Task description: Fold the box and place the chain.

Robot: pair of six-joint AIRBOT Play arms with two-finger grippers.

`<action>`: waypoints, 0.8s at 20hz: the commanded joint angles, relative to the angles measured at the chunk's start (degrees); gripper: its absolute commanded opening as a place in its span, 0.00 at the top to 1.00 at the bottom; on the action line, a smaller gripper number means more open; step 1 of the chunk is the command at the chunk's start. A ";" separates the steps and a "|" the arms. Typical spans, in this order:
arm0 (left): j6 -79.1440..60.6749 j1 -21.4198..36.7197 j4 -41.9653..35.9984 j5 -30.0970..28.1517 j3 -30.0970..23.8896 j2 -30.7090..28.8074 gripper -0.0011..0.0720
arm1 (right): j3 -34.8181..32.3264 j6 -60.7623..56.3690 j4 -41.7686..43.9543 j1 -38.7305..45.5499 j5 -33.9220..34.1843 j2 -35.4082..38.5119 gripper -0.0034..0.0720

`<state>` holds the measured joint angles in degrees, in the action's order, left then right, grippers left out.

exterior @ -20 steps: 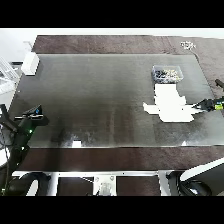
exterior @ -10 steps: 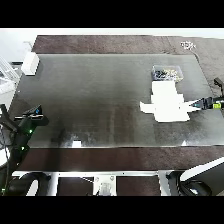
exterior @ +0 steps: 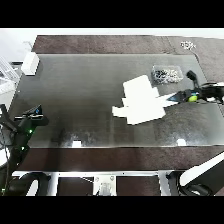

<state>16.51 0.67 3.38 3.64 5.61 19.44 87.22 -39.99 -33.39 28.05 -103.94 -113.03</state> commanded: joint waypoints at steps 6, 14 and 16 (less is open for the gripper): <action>-0.02 0.02 0.00 -0.02 0.07 -0.02 0.95 | -1.64 -4.83 10.99 -23.23 23.65 0.37 0.95; -0.02 0.02 0.00 0.04 0.07 -0.02 0.96 | -7.15 -3.89 12.48 -24.76 36.61 2.71 0.96; -0.04 0.02 0.00 -0.04 0.09 -0.02 0.95 | -11.74 -1.40 12.41 -23.76 36.59 5.35 0.96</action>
